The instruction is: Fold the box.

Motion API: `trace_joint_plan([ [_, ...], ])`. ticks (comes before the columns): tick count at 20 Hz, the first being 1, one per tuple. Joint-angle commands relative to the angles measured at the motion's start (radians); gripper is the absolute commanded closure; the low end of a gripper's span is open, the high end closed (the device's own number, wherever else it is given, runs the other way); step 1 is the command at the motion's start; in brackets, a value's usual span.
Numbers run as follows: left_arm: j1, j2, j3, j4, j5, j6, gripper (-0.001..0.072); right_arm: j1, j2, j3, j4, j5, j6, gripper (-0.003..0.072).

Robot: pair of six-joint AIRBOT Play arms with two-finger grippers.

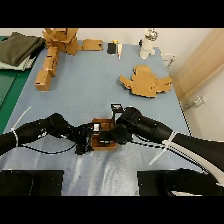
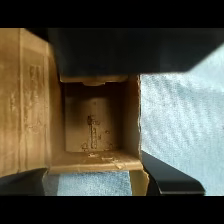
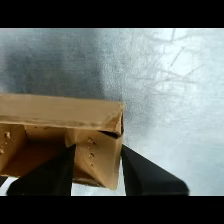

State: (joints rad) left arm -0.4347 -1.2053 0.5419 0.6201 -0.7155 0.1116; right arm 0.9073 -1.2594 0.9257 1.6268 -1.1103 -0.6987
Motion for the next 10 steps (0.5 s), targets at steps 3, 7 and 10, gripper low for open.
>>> trace_joint_plan([
  [3, 0.0, 0.0, 0.0, 0.0, 0.0, 0.0, 0.0245, 0.024, -0.021, 0.01, -0.024, -0.045, 0.108, 0.0265],
  [7, 0.0, 0.0, 0.0, 0.0, 0.0, 0.0, 0.0245, 0.024, -0.043, 0.01, -0.049, -0.13, 0.126, 0.0439],
  [10, 0.0, 0.0, 0.0, 0.0, 0.0, 0.0, 0.0245, 0.024, -0.047, 0.011, -0.046, -0.119, 0.1, 0.0677],
])
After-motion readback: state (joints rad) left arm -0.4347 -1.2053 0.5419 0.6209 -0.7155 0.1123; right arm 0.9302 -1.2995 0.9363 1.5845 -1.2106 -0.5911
